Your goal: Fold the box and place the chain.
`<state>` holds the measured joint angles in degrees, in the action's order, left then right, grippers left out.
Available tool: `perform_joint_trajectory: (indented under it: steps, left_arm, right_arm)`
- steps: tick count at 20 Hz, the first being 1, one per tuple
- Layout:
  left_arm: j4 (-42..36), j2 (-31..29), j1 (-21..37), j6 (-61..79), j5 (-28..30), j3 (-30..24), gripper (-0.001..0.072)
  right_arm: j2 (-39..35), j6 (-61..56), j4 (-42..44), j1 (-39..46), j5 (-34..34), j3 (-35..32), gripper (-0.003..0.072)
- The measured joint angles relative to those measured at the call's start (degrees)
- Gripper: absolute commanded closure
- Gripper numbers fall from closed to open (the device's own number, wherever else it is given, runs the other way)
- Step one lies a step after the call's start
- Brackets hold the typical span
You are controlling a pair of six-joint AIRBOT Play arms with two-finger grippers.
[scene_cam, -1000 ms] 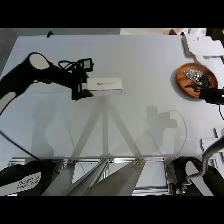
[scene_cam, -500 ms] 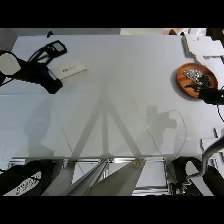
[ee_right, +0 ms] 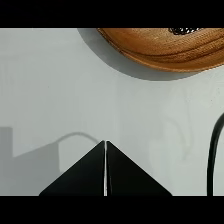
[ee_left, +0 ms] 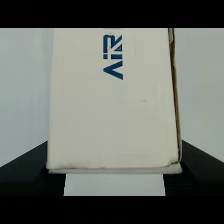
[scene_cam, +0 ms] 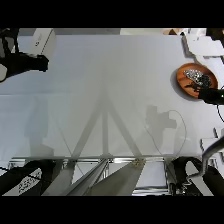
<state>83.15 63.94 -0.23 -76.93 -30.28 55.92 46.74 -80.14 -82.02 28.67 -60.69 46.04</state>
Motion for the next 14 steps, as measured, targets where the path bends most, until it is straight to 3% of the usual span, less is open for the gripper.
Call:
perform_joint_trajectory:
  steps: [2,5,7,9,14]
  left_arm:
    - [-0.8,0.7,0.6,-0.8,7.1,-5.0,0.0699]
    - [-1.5,3.7,1.0,-1.3,13.4,-9.9,0.0698]
    - [-1.7,6.8,1.2,-1.6,16.3,-11.3,0.0683]
    - [-1.8,10.1,1.2,-2.3,19.3,-12.1,0.0553]
    - [-1.9,16.0,1.2,-4.3,21.7,-12.8,0.0556]
  right_arm:
    - [0.0,0.0,0.0,0.0,0.1,0.0,0.0677]
    - [0.0,0.0,0.0,0.0,0.2,0.0,0.0677]
    - [0.0,0.0,0.0,0.0,0.2,0.0,0.0677]
    - [0.0,0.0,0.0,0.0,0.3,0.0,0.0677]
    - [0.0,0.0,0.0,0.0,0.3,0.0,0.0677]
